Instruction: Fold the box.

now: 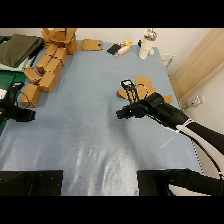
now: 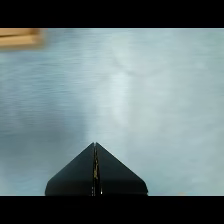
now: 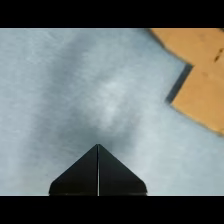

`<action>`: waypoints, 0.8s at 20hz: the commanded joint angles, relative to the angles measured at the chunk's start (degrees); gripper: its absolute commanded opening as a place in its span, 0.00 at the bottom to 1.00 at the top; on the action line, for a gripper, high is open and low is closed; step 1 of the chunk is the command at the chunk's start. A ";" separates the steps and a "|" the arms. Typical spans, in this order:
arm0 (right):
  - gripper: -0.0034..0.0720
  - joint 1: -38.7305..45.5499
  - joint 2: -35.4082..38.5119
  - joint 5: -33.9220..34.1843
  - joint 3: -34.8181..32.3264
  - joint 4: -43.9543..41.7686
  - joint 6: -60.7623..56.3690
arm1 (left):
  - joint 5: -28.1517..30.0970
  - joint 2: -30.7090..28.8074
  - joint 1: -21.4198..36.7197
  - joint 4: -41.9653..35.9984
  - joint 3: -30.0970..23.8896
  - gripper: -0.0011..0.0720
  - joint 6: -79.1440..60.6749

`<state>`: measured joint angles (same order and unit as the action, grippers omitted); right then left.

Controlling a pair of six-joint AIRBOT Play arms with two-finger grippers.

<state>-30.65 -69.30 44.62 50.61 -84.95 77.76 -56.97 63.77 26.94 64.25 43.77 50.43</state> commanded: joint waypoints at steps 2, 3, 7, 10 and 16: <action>0.05 0.07 -0.17 4.37 1.27 -10.91 -5.53 | -5.16 -3.76 -18.53 -2.45 5.29 0.03 17.55; 0.05 0.28 -0.48 5.29 2.21 -10.93 -6.75 | -4.87 -3.54 -23.63 -2.25 7.74 0.03 20.22; 0.05 0.70 -1.22 8.70 6.47 -11.02 -8.87 | -2.73 -0.37 -38.51 -2.10 15.52 0.03 29.38; 0.05 0.68 -1.22 8.70 8.26 -12.63 -8.87 | -2.05 2.75 -43.93 -2.29 16.46 0.03 31.50; 0.05 0.68 -1.22 9.01 8.35 -12.22 -8.83 | -0.31 4.04 -48.13 -4.04 16.46 0.03 31.50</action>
<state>-30.00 -70.48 53.23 58.65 -97.10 69.01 -57.76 67.26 -18.94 61.39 59.88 81.03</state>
